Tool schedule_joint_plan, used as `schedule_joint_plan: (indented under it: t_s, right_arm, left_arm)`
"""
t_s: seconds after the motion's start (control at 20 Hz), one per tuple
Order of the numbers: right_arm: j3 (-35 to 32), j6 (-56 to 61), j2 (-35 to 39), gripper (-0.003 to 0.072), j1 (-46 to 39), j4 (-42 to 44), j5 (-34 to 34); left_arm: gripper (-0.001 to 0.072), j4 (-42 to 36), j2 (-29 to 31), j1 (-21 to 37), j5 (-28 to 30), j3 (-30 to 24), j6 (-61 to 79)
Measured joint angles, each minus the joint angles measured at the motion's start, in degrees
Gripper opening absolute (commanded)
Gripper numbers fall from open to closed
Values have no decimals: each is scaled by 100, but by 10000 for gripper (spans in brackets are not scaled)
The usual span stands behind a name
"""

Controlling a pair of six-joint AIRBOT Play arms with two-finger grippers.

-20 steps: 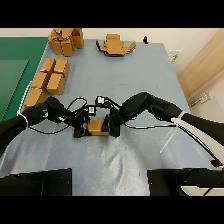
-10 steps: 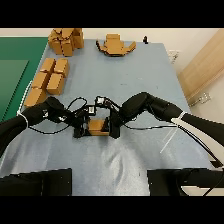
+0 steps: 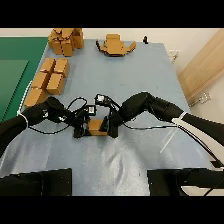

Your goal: Fold the box.

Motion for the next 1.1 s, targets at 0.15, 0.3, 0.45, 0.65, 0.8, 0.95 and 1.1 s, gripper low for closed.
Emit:
schedule_joint_plan:
  t_s: [0.15, 0.3, 0.45, 0.65, 0.8, 0.95, 1.1]
  right_arm:
    - [0, -2, -74, 1, -2, 7, 382]
    - [2, -4, -221, 2, -4, 20, 479]
    - [-4, -2, -330, 2, -13, 31, 369]
    - [-20, 4, -341, 1, -2, -7, 264]
    - [-28, 9, -90, 1, 0, -96, 315]
    - [-26, 103, 317, 1, -15, -188, 431]
    - [-46, 433, 643, 1, -26, -570, 496]
  left_arm:
    - [294, 0, 0, 0, 0, 0, 0]
    - [294, 2, 0, 0, 0, 0, 7]
    - [294, 9, 0, 0, 0, 0, 15]
    - [295, 4, 0, 0, -2, 0, 7]
    - [294, -2, 0, 0, -2, 0, -9]
    - [293, 0, 0, 0, -2, 0, -7]
    - [293, -9, 0, 0, -2, 0, -7]
